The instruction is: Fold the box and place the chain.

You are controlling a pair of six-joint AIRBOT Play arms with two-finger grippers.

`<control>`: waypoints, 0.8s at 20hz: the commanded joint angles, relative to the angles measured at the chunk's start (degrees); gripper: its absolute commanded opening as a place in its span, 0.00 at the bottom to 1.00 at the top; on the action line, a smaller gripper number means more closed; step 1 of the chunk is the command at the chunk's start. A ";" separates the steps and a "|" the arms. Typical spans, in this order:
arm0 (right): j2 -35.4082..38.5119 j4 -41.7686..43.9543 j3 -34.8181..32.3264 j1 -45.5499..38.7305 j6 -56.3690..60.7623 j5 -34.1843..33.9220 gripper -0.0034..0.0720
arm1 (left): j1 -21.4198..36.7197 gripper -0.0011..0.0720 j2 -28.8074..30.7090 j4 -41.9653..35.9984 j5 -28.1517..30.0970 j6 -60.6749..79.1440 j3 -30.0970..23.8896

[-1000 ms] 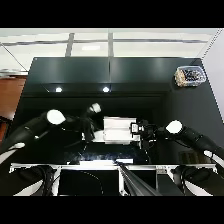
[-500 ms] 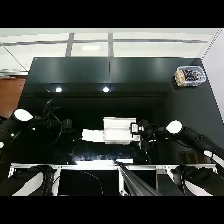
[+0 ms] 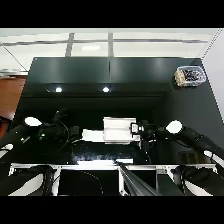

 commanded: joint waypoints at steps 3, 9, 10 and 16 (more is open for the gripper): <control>-0.04 0.02 0.02 0.02 0.00 0.04 0.75 | -7.41 0.06 -1.90 -6.91 5.46 4.70 0.35; -0.02 0.02 0.02 0.02 0.02 0.02 0.75 | -12.46 0.09 -1.81 -1.03 0.48 1.84 8.66; -0.04 0.02 0.02 0.02 0.02 0.02 0.75 | -13.20 0.40 -1.81 0.46 -0.35 1.73 10.12; -0.04 0.04 0.02 0.02 0.00 0.02 0.75 | -18.36 0.98 -1.81 4.59 -1.62 -7.43 16.46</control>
